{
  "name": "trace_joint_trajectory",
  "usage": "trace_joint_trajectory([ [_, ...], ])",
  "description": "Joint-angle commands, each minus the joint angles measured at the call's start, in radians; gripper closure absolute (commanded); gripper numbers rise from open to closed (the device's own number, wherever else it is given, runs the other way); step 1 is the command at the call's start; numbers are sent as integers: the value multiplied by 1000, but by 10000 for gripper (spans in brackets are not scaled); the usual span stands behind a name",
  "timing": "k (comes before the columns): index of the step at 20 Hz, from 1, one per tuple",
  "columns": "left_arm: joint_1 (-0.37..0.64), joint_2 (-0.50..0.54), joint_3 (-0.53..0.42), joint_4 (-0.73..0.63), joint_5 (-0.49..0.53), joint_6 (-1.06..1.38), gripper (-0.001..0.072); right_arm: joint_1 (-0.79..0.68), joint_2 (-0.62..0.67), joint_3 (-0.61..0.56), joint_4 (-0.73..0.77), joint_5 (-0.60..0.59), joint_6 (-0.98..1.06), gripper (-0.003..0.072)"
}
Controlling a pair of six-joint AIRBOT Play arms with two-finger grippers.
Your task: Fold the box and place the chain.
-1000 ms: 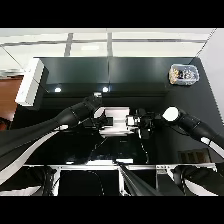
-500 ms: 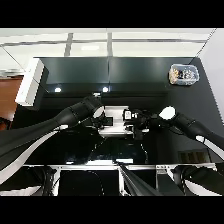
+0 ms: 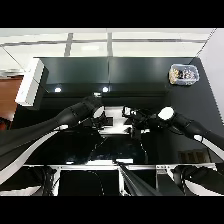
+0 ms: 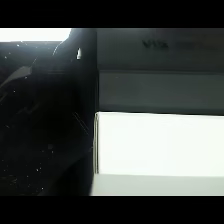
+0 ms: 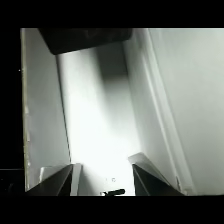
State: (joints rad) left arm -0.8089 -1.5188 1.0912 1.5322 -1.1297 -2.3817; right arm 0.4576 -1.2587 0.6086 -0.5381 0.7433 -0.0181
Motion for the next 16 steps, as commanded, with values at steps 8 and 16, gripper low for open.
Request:
trace_joint_trajectory([
  [8, 1, 0, 1, 1, -5, -1, 683, -265, 247, 27, -311, 153, 777, 670],
  [16, 3, 0, 1, 0, -5, -1, 683, -808, 112, -163, -38, 285, 1124, 671],
])
